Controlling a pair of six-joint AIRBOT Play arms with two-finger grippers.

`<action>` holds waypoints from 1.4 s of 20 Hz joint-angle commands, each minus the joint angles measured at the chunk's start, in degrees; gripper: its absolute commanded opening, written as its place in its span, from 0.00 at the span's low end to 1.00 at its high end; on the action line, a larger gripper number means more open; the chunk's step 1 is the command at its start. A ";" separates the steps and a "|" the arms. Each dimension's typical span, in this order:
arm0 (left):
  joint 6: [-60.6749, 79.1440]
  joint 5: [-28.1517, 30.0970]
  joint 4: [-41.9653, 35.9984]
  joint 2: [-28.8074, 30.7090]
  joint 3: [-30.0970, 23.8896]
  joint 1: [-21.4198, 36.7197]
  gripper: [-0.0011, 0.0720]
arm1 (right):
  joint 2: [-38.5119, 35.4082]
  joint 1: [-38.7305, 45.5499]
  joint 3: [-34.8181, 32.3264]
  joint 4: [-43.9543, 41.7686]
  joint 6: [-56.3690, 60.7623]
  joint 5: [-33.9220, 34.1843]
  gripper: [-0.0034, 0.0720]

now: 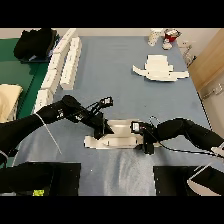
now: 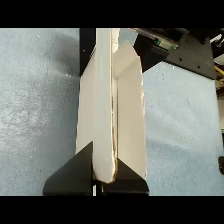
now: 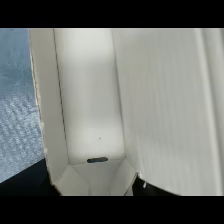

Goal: Fold the box.

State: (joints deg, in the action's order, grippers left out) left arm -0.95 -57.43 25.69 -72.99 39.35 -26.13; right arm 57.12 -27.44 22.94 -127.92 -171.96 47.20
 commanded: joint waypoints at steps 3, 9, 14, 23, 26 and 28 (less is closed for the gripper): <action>0.02 -0.02 0.02 -0.02 0.00 0.04 0.03 | -0.04 -0.04 0.07 -0.04 0.02 0.22 0.55; 0.02 -0.02 0.00 -0.02 0.00 0.04 0.03 | -0.07 -0.04 0.07 -0.04 0.02 0.22 0.55; 0.02 -0.02 -0.42 -0.02 0.00 0.04 0.03 | -0.04 -0.04 0.07 -0.07 0.02 0.24 0.55; 0.02 0.00 -0.42 -0.02 -0.02 0.04 0.04 | -0.04 -0.04 0.07 -0.02 0.02 0.22 0.55; -1.07 -0.02 -0.42 -0.02 0.00 0.04 0.59 | -0.04 -0.04 0.07 -0.02 0.02 0.22 0.55; -3.85 -0.15 -0.28 0.48 0.07 0.24 0.59 | -0.04 -0.04 0.07 -0.02 0.02 0.24 0.55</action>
State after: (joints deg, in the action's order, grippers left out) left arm -2.13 -57.36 25.56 -72.88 39.33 -26.11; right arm 57.08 -27.44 22.94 -127.94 -171.96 47.79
